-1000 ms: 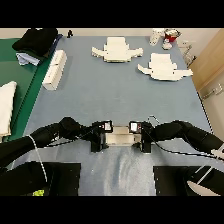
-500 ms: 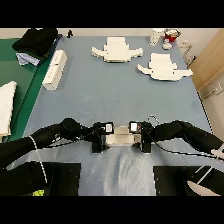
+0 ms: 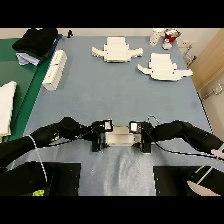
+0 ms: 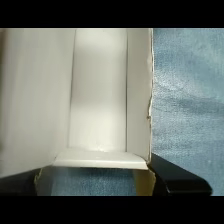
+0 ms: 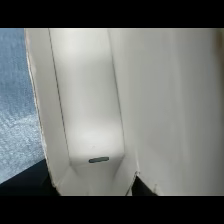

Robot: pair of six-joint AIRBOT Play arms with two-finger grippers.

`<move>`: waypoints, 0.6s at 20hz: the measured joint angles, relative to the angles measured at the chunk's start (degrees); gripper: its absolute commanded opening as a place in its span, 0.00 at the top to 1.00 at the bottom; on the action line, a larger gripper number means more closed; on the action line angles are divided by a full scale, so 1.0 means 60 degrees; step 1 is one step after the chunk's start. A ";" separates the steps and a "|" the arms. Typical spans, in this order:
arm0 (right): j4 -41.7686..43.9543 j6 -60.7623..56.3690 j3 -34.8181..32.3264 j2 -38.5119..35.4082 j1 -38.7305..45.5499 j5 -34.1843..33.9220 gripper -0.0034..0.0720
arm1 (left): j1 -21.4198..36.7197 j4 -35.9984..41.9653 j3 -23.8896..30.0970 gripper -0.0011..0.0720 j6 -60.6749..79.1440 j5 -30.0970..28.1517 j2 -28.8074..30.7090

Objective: Fold the box.

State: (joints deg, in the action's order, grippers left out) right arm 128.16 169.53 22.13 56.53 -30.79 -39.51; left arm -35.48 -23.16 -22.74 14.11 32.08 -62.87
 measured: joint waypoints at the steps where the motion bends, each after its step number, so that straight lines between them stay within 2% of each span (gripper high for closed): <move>1: 0.0000 -0.0004 0.0000 0.0000 0.0000 0.0000 0.30 | 0.0000 -0.0007 0.0000 0.19 0.0000 0.0004 -0.0004; 2: 0.0000 -0.0011 0.0000 0.0000 0.0000 0.0000 0.30 | 0.0000 -0.0015 0.0000 0.34 -0.0004 0.0036 -0.0004; 12: 0.0004 0.0000 0.0000 -0.0004 -0.0007 -0.0004 0.30 | 0.0029 -0.0237 -0.0004 0.34 0.0204 0.0390 0.0000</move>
